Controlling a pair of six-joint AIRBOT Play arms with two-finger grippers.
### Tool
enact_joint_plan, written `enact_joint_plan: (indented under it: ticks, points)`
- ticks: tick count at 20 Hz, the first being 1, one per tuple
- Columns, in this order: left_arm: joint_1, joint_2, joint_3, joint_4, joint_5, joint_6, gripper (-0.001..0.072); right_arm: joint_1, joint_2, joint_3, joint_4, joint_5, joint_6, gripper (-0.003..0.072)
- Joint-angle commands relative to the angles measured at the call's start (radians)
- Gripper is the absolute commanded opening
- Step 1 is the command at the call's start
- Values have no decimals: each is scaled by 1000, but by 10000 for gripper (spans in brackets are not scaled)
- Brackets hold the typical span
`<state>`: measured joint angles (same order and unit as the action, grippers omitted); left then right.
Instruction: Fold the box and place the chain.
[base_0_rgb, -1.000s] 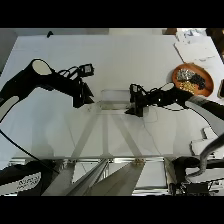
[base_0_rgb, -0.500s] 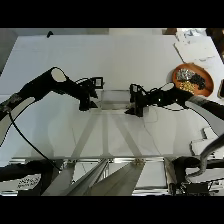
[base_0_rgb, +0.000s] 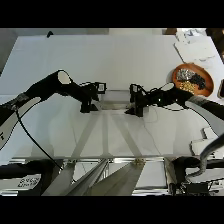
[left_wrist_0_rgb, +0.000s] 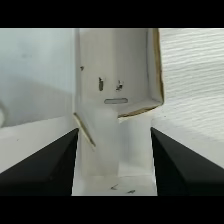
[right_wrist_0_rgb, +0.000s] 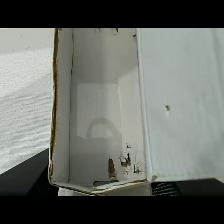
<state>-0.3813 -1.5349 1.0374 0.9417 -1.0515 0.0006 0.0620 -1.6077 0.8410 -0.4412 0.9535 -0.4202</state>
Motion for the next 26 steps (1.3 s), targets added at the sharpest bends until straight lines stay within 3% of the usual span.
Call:
enact_joint_plan:
  ticks: [1,9,12,15,17,19,26]
  points:
    - [-11,-4,0,-2,-24,20,489,0,0,1,0,0,0,493]
    - [-13,-4,0,-9,-30,89,432,0,0,1,0,0,0,493]
    - [-14,-4,0,-10,-2,89,344,0,0,1,0,0,0,493]
    - [-14,-4,0,-10,28,89,342,0,0,1,0,0,0,493]
    - [-14,-7,0,-17,31,89,288,0,0,1,0,0,0,493]
    - [-14,-16,0,-39,30,89,173,0,0,1,0,0,0,493]
    - [-14,-53,0,-82,31,89,132,0,0,1,0,0,0,493]
